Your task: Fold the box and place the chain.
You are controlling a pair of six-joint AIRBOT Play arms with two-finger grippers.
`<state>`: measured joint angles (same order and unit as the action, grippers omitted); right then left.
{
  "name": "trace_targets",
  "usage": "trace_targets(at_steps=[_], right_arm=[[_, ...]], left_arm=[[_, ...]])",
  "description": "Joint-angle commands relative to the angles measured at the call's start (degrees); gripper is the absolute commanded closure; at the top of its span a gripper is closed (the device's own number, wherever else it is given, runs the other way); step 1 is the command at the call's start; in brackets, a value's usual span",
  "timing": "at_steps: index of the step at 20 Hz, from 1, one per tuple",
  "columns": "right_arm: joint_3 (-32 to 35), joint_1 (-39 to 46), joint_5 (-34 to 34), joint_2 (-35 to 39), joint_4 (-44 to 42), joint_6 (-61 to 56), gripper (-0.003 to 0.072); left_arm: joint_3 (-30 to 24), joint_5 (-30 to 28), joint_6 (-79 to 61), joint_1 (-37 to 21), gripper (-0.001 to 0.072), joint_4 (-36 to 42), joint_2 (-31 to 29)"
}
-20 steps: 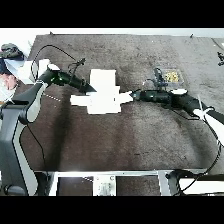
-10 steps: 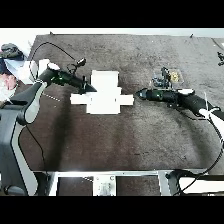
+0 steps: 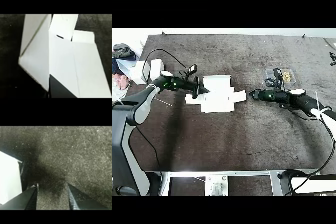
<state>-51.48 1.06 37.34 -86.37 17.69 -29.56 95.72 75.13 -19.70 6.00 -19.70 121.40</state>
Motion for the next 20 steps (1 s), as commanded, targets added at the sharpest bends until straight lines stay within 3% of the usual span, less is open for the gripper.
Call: trace_targets(at_steps=[1,11,15,20], right_arm=[[-0.07,-0.04,-0.76,-0.04,0.35,0.5,0.0276],[-0.07,-0.02,-2.78,-0.04,0.52,4.83,0.0275],[-1.11,-0.02,-2.51,0.02,-0.76,16.04,0.0274],[-6.08,-0.04,4.57,1.2,-4.7,30.05,0.0274]], left_arm=[[-0.79,-2.93,-4.02,0.02,0.07,-1.01,-0.09],[-0.9,-3.69,-7.8,0.26,0.0698,-3.89,0.61],[-0.9,-2.67,-7.8,0.26,0.0697,-3.91,0.61],[-0.9,-2.71,-7.8,0.26,0.0697,-3.85,0.57]])
